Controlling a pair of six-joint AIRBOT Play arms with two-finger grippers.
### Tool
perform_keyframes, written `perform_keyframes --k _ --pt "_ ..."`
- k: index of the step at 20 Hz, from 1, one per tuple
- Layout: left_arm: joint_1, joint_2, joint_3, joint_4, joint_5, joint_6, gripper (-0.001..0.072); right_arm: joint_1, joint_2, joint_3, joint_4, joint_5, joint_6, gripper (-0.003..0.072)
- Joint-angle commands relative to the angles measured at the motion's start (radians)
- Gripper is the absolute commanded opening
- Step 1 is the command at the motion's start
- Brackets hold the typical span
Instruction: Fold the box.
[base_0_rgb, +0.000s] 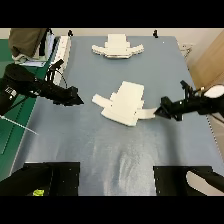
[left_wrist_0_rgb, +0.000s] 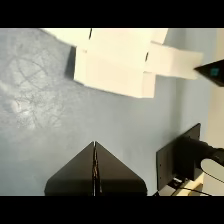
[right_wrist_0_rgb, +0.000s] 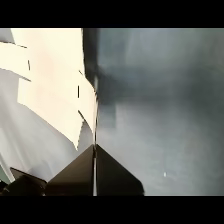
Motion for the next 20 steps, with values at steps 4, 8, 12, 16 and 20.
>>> perform_keyframes --k 4,8,12,16,20 --pt "0.057 -0.002 0.002 -0.069 -0.095 0.075 0.0015 0.057 0.291 -0.274 -0.085 -0.039 0.176 0.0203" --pt "0.057 -0.002 0.002 -0.07 -0.093 0.075 0.0463 0.057 0.235 -0.274 -0.082 -0.06 0.173 0.0323" --pt "0.057 -0.002 0.002 -0.071 -0.083 0.075 0.0462 0.057 0.141 -0.274 -0.003 -0.081 0.109 0.032" --pt "0.057 -0.002 0.002 -0.071 -0.084 0.075 0.0463 0.058 0.095 -0.274 0.153 -0.124 -0.005 0.0295" --pt "0.057 -0.002 0.002 -0.071 -0.083 0.075 0.0463 0.058 0.058 -0.276 0.243 -0.145 -0.075 0.0293"
